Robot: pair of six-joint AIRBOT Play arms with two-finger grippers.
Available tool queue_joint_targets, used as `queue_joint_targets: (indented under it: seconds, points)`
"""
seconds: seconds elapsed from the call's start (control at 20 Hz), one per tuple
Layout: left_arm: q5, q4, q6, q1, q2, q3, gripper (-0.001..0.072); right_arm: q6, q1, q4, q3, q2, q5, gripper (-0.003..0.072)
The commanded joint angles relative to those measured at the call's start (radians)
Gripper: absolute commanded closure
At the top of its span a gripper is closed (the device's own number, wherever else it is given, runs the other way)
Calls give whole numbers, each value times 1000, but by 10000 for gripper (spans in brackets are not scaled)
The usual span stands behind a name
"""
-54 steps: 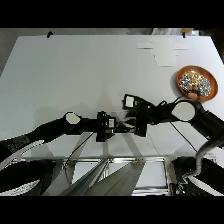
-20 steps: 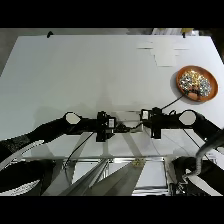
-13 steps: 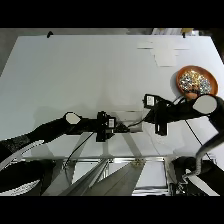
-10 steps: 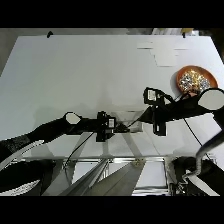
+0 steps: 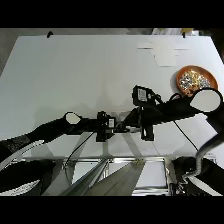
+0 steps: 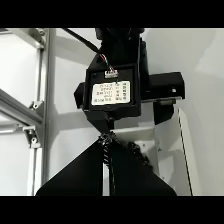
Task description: Fold the box and place the chain.
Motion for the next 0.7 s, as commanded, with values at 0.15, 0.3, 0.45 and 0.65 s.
queue_joint_targets:
  seconds: [0.15, 0.3, 0.45, 0.65]
  points:
    - [0, 0, 0, 0, 0, 0, 559, 3, 11, -153, -14, -113, 39, 613]
    - [0, 0, 0, 0, 0, 0, 559, 36, 10, -218, -14, -123, 27, 481]
    - [0, 0, 0, 0, 0, 0, 559, 35, -29, -217, 12, -81, 35, 485]
    - [0, 0, 0, 0, 0, 0, 559, -11, -212, -245, 14, -27, 87, 492]
